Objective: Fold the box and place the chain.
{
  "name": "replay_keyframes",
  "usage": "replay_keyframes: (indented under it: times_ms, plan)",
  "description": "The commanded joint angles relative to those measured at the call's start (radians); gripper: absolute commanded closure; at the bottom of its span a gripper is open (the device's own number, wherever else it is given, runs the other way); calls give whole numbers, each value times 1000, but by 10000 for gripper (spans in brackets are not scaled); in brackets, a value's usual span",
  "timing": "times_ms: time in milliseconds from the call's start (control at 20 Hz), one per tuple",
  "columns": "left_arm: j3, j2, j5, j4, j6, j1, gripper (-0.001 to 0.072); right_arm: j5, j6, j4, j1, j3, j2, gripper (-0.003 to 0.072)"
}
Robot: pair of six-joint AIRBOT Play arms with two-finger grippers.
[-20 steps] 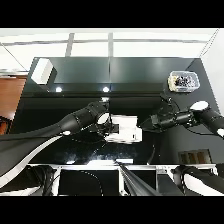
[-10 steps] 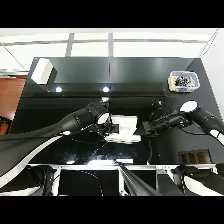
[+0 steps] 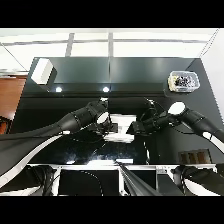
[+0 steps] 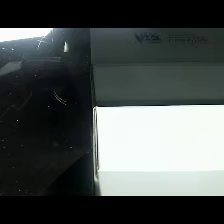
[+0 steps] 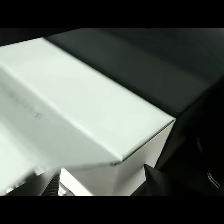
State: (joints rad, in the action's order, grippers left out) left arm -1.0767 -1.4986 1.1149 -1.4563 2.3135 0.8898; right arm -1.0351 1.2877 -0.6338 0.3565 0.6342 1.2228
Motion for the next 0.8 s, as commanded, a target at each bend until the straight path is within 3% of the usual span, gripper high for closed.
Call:
replay_keyframes:
  times_ms: [0, 300, 400, 450, 750]
  plan:
    - [0, 0, -6, 6, -2, 0, 685, 95, 174, -101, 69, 9, 1, 128]
    - [0, 0, -7, 6, -2, 0, 685, 94, 420, -380, 187, 102, 1, 138]
    - [0, 0, -6, 6, -2, 0, 685, 89, 526, -503, 229, 137, 1, 333]
    - [0, 0, -6, 6, -2, 0, 685, 91, 602, -558, 252, 150, 1, 359]
    - [0, 0, -7, 6, -2, 0, 685, -28, 801, -735, 333, 248, 43, 360]
